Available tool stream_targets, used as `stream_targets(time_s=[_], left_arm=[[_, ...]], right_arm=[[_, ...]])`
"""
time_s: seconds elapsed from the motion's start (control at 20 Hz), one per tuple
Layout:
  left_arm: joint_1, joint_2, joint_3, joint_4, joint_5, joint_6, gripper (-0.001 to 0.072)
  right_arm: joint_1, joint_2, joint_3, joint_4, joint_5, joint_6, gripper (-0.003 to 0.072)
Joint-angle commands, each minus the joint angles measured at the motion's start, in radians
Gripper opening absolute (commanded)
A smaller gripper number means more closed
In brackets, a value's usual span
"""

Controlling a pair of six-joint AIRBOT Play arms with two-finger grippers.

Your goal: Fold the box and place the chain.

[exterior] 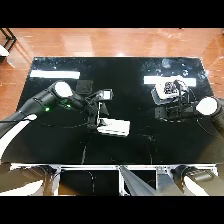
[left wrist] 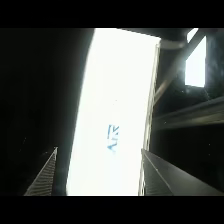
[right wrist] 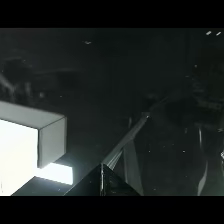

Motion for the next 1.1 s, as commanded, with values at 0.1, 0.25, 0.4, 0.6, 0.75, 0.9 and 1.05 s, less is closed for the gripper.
stream_targets(time_s=[0.1,0.25,0.4,0.6,0.75,0.9,1.05], left_arm=[[-0.036,-0.029,0.003,-0.005,0.037,0.061,0.0641],[-0.069,-0.029,0.001,0.004,0.066,0.046,0.0640],[-0.098,-0.029,-0.013,0.045,0.116,-0.003,0.0640],[-0.098,-0.030,-0.021,0.079,0.121,-0.057,0.0640],[-0.099,-0.030,-0.021,0.079,0.121,-0.056,0.0640],[-0.106,-0.030,-0.021,0.078,0.118,-0.056,0.0640],[-0.121,-0.030,-0.021,0.076,0.118,-0.056,0.0640]], right_arm=[[-0.007,0.002,0.000,-0.011,-0.009,-0.001,0.0019],[-0.007,0.002,0.000,-0.011,-0.010,-0.001,0.0019],[-0.007,0.002,0.000,-0.011,-0.013,-0.001,0.0019],[-0.007,0.002,0.000,-0.010,-0.013,0.000,0.0019],[-0.007,0.002,0.000,-0.010,-0.013,0.000,0.0019],[-0.007,0.002,0.000,-0.010,-0.013,0.000,0.0019],[-0.007,0.002,0.000,-0.010,-0.014,0.000,0.0019]])
